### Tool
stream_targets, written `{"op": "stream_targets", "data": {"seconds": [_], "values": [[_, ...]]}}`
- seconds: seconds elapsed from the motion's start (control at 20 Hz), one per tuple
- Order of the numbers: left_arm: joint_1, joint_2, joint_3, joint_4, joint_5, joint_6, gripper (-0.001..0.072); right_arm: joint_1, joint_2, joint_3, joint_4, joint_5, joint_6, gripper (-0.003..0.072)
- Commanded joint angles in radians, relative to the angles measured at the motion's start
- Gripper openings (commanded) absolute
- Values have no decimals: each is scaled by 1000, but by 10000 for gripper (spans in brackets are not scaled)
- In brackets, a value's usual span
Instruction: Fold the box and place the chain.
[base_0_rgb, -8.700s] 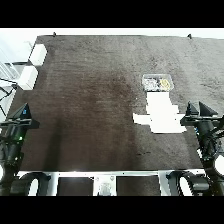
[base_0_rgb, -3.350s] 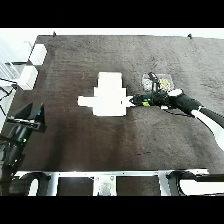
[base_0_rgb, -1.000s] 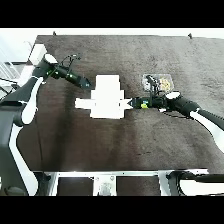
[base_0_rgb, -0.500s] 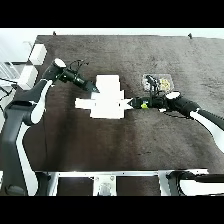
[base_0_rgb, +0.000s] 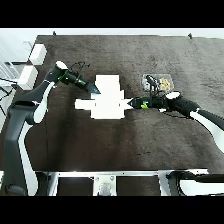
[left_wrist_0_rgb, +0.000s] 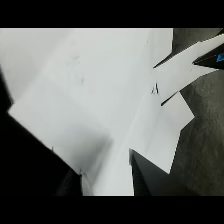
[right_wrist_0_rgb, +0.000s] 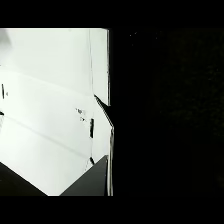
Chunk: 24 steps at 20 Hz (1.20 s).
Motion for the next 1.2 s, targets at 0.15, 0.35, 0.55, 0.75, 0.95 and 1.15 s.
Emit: {"op": "stream_targets", "data": {"seconds": [0.15,0.35,0.55,0.75,0.95,1.15], "values": [[1,-2,17,3,-5,0,335,-1,0,0,0,-2,-5,9],[1,-2,17,13,-11,10,167,-1,0,0,0,-4,-5,8],[1,-2,17,11,-51,114,20,-10,0,0,0,-3,-8,91],[1,2,17,-35,-126,286,17,-88,13,0,5,39,-8,431],[1,3,16,-117,-173,433,13,-176,74,0,19,61,-8,433],[-2,61,-41,-130,-160,597,12,-232,116,0,19,61,-8,434]]}}
